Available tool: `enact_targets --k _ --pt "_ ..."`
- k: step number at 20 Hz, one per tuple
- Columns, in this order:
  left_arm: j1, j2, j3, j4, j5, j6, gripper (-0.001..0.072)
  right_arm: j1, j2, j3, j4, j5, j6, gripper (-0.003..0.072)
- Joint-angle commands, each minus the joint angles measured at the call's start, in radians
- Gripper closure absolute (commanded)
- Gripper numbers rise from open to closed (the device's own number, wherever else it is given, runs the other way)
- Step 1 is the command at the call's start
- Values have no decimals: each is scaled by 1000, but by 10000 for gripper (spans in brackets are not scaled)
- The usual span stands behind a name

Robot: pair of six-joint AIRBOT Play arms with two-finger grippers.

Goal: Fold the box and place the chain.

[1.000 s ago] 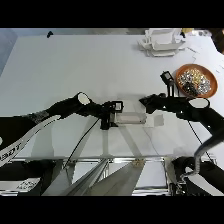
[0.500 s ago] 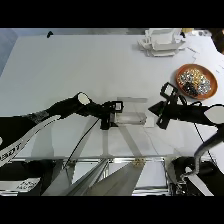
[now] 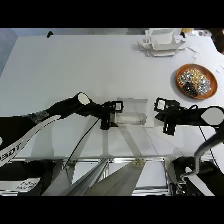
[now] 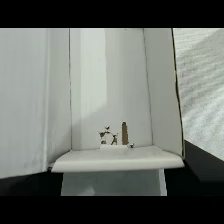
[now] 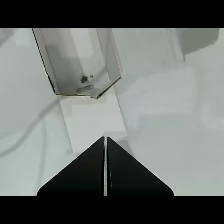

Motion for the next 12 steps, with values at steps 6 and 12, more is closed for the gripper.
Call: enact_targets --k 6,12 --pt "0 0 -1 0 0 0 438 77 -140 -33 8 -182 -124 448" --pt "0 0 -1 0 0 0 438 77 -259 -34 50 -195 -276 457"
